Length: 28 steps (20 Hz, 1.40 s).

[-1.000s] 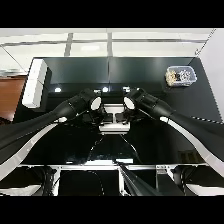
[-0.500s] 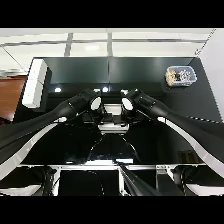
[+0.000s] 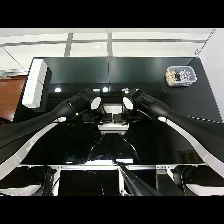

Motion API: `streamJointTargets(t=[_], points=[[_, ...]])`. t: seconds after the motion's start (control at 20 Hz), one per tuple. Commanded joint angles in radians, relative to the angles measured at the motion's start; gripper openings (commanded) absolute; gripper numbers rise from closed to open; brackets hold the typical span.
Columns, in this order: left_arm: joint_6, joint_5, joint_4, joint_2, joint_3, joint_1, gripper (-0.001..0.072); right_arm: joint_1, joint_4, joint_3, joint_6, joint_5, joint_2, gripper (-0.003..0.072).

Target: Fold the box and place the chain.

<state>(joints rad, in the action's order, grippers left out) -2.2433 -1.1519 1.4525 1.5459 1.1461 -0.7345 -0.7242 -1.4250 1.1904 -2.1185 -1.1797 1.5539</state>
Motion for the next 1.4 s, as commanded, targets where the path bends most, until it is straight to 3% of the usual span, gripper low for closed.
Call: streamJointTargets(t=[0.0, 0.2, 0.35, 0.45, 0.55, 0.6, 0.65, 0.7, 0.85, 0.95, 1.15, 1.25, 1.3, 1.35], points=[[-0.005, -0.012, 0.002, 0.000, 0.000, 0.000, 0.0023, 0.013, -0.035, 0.001, 0.071, -0.030, -0.054, 0.0328], [-0.005, -0.012, 0.001, 0.000, 0.000, 0.000, 0.0024, 0.033, -0.063, 0.021, 0.254, -0.097, -0.280, 0.0324], [-0.005, -0.011, 0.002, 0.000, 0.000, 0.000, 0.0023, 0.108, -0.310, 0.023, 0.303, -0.079, -0.440, 0.0323], [-0.005, -0.009, 0.002, 0.000, 0.000, 0.000, 0.0023, 0.193, -0.593, 0.020, 0.302, -0.021, -0.459, 0.0323], [-0.005, -0.009, 0.002, 0.000, 0.000, 0.000, 0.0023, 0.352, -0.643, -0.023, 0.292, 0.205, -0.447, 0.0324], [-0.005, -0.004, 0.002, 0.000, 0.000, 0.000, 0.0023, 0.433, -0.619, -0.045, 0.268, 0.313, -0.426, 0.0359], [-0.005, -0.002, 0.004, 0.000, 0.000, 0.000, 0.0024, 0.514, -0.594, -0.057, 0.235, 0.389, -0.388, 0.0625], [-0.005, -0.005, 0.005, 0.000, 0.000, 0.000, 0.0024, 0.598, -0.535, -0.056, 0.188, 0.437, -0.328, 0.0712], [-0.005, -0.005, 0.004, 0.000, 0.000, 0.001, 0.0024, 0.768, -0.282, 0.051, 0.200, 0.457, -0.131, 0.0711], [-0.005, -0.005, 0.004, 0.000, 0.000, 0.001, 0.0023, 0.809, -0.274, 0.220, 0.216, 0.394, 0.008, 0.0706], [-0.005, -0.005, 0.004, 0.000, 0.000, 0.001, 0.0023, 0.865, -0.270, 0.637, 0.214, 0.141, 0.311, 0.0705], [-0.005, -0.005, 0.004, 0.000, 0.000, 0.001, 0.0024, 0.891, -0.269, 0.778, 0.214, 0.060, 0.427, 0.0700], [-0.005, -0.005, 0.004, 0.000, 0.000, 0.001, 0.0023, 0.902, -0.261, 0.815, 0.215, 0.051, 0.462, 0.0589], [-0.005, -0.007, 0.004, 0.000, 0.000, 0.001, 0.0023, 0.913, -0.240, 0.835, 0.215, 0.064, 0.485, 0.0586]])
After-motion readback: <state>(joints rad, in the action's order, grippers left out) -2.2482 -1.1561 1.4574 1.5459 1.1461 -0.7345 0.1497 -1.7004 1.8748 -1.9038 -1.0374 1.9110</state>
